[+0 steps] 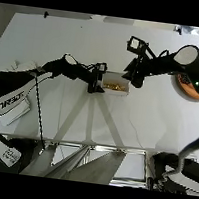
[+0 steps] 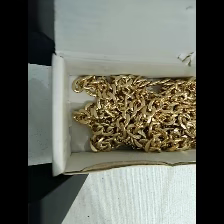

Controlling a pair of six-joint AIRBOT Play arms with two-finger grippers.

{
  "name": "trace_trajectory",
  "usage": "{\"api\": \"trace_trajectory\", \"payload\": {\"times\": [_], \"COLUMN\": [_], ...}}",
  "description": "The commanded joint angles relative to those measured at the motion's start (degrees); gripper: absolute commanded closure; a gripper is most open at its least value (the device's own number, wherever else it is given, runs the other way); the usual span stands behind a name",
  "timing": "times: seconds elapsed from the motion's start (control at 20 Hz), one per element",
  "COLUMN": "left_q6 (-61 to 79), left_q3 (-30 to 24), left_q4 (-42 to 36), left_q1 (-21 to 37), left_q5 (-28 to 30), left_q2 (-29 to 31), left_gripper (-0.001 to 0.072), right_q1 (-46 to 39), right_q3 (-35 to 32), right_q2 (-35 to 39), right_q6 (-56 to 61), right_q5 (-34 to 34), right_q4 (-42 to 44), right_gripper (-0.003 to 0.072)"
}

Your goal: Fold the box and place the chain.

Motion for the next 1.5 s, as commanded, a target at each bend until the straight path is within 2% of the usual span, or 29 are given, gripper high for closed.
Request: {"api": "trace_trajectory", "payload": {"times": [0.0, 0.25, 0.4, 0.5, 0.8, 0.9, 1.05, 1.2, 1.25, 1.35, 1.45], "left_q6": [0.0, 0.0, 0.0, 0.0, 0.0, 0.0, 0.0, 0.0, 0.0, 0.0, 0.0], "left_q3": [0.1, 0.1, 0.1, 0.1, 0.1, 0.1, 0.1, 0.1, 0.1, 0.1, 0.1], "left_q4": [0.0, 0.0, 0.0, 0.0, 0.0, 0.0, 0.0, 0.0, 0.0, 0.0, 0.0], "left_q1": [0.0, 0.0, 0.0, 0.0, 0.0, 0.0, 0.0, 0.0, 0.0, 0.0, 0.0], "left_q5": [0.0, 0.0, 0.0, 0.0, 0.0, 0.0, 0.0, 0.0, 0.0, 0.0, 0.0], "left_q2": [0.0, 0.0, 0.0, 0.0, 0.0, 0.0, 0.0, 0.0, 0.0, 0.0, 0.0], "left_gripper": [0.0426, 0.0426, 0.0426, 0.0426, 0.0426, 0.0426, 0.0426, 0.0426, 0.0426, 0.0426, 0.0426], "right_q1": [0.1, 0.1, 0.1, 0.1, 0.1, 0.3, 2.1, 4.1, 4.7, 5.9, 6.7], "right_q3": [0.1, 0.1, 0.1, 0.1, 0.1, 0.1, 0.1, 0.1, 0.0, 0.0, 0.0], "right_q2": [0.7, -1.1, -4.1, -6.5, -10.3, -10.0, -9.7, -9.7, -9.7, -9.7, -9.7], "right_q6": [5.6, 5.6, 5.6, 5.5, 3.0, -1.4, -7.1, -7.8, -7.7, -7.4, -5.1], "right_q5": [-5.3, -12.2, -13.4, -11.7, 1.4, 3.1, 1.5, -3.9, -5.2, -6.3, -6.6], "right_q4": [0.5, -3.1, -3.1, -3.1, -2.2, -0.8, -1.5, -4.3, -5.9, -8.7, -9.9], "right_gripper": [0.0410, 0.0410, 0.0410, 0.0410, 0.0376, 0.0298, 0.0298, 0.0299, 0.0302, 0.0412, 0.0418]}}
